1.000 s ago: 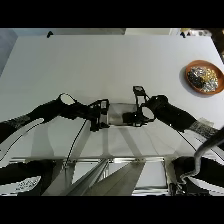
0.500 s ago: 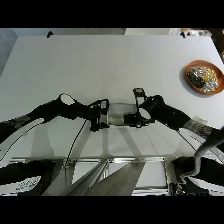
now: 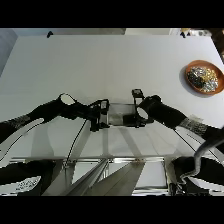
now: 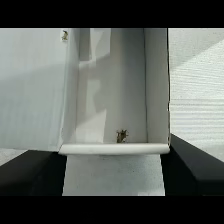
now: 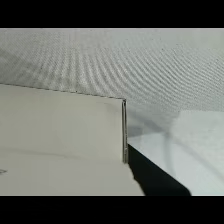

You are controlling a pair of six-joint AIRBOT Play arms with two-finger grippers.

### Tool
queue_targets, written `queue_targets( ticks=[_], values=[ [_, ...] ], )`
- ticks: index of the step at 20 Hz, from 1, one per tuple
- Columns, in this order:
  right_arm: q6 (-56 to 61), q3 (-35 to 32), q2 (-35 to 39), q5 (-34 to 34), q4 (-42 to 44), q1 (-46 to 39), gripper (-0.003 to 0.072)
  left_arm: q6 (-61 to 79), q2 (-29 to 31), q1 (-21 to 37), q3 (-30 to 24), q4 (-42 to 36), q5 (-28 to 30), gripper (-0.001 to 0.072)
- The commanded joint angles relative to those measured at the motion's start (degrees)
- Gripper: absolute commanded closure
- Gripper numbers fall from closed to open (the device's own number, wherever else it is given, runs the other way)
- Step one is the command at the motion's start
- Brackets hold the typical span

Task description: Fold the box and place the chain.

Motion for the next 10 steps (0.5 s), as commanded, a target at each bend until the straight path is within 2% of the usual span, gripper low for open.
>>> queue_targets(
  ticks=[1, 5, 6, 7, 8, 10],
  values=[
    [-1.07, -0.02, -0.17, -0.31, 0.0, 0.02, 0.0664, 0.0, 0.02, 0.02, -0.02, 0.0, 0.0, 0.0435],
    [-1.18, -0.02, -0.15, -0.57, -0.04, 0.02, 0.0664, 0.0, 0.02, 0.04, -0.02, 0.0, 0.0, 0.0435],
    [-1.57, 0.0, -0.04, -0.85, -0.02, 0.02, 0.0641, 0.0, 0.02, 0.02, -0.02, 0.0, 0.0, 0.0435],
    [-1.81, 0.11, 0.17, -1.01, -0.04, 0.02, 0.0519, 0.02, 0.02, 0.02, -0.02, 0.0, 0.0, 0.0435],
    [-1.95, 0.11, 0.61, -1.44, -0.04, 0.02, 0.0445, 0.0, 0.02, 0.04, -0.02, 0.0, 0.0, 0.0435],
    [-1.9, 0.11, 1.49, -2.12, -0.11, 0.0, 0.0445, 0.02, 0.02, 0.02, -0.02, 0.0, -0.02, 0.0435]
  ],
)
